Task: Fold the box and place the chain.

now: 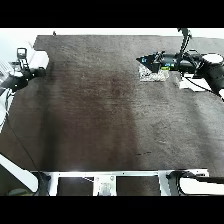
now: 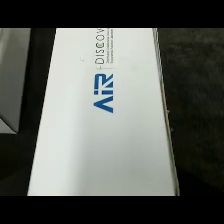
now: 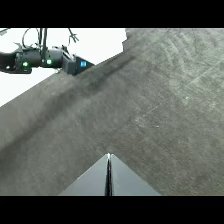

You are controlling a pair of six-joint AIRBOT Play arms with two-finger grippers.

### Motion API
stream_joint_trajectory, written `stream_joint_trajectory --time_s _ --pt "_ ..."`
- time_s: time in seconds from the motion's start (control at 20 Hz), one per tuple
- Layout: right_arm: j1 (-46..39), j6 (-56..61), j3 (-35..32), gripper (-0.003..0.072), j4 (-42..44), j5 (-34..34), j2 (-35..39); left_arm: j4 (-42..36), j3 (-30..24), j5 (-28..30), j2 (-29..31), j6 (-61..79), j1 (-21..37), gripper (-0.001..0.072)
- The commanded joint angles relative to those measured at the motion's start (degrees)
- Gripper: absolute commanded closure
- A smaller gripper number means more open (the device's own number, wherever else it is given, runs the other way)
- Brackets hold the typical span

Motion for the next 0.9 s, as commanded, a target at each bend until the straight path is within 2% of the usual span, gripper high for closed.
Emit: stream_joint_trajectory --time_s 0.0,0.45,0.5,0.55,0.6,0.65,0.7,0.75,0.8,0.85 --pt "0.57 0.74 -0.02 0.0674 0.57 -0.13 -0.02 0.48 0.96 -1.14 -0.94 -2.54 1.09 0.0691" --pt "2.54 0.79 0.0 0.0673 3.89 -0.55 0.0 0.48 0.94 -0.35 -1.05 -2.89 0.94 0.0687" --pt "2.51 1.01 0.0 0.0673 4.24 -0.52 0.0 0.5 0.94 -0.52 -1.05 -2.82 0.92 0.0589" --pt "2.51 1.27 0.0 0.0673 4.52 -0.46 0.0 0.48 0.94 -0.46 -1.05 -2.82 0.94 0.0294" --pt "2.51 2.29 0.0 0.0632 4.66 -0.48 0.0 0.46 0.94 -0.44 -1.05 -2.82 0.94 0.0215" --pt "2.51 2.91 0.0 0.0548 4.66 -0.44 0.0 0.46 0.94 -0.37 -1.05 -2.84 0.94 0.0213" --pt "2.51 3.58 0.0 0.0513 4.66 -0.28 0.0 0.46 0.96 -0.39 -1.05 -2.82 0.94 0.0211" --pt "2.51 3.56 0.0 0.051 4.66 0.02 0.02 0.46 0.94 -0.2 -1.05 -2.82 0.94 0.0032" --pt "2.51 3.56 0.0 0.051 4.66 0.26 0.02 0.26 0.96 0.02 -1.05 -3.02 0.94 -0.0011" --pt "2.51 3.56 0.0 0.0491 4.66 0.55 0.02 0.28 0.96 -0.24 -1.05 -2.95 0.94 -0.0011"
